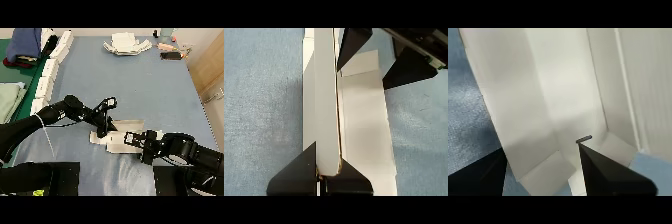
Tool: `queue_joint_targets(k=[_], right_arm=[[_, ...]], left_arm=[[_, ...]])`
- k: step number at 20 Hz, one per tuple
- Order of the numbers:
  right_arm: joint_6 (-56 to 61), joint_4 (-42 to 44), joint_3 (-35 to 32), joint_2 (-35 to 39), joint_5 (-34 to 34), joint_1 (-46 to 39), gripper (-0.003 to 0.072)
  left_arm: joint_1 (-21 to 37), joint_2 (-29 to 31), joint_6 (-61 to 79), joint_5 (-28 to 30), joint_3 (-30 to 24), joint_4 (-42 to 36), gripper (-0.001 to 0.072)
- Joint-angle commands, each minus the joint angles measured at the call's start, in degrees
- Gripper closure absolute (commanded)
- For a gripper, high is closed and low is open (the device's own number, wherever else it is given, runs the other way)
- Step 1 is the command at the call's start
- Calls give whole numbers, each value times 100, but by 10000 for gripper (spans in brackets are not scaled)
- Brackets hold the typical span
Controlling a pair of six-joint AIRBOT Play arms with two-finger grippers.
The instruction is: Fold the box.
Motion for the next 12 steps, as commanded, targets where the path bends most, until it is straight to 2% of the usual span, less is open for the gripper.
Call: queue_joint_targets(k=[1,6,9,12], right_arm=[[962,-638,125,149,-149,26,30],[2262,-1488,306,625,256,7,30],[2302,-1502,306,496,398,7,29],[2302,-1482,306,313,199,7,26]], left_arm=[[0,-2,0,0,0,0,696],[0,-2,0,0,0,0,696],[0,-2,0,0,2,0,696],[0,-2,0,0,2,0,696]])
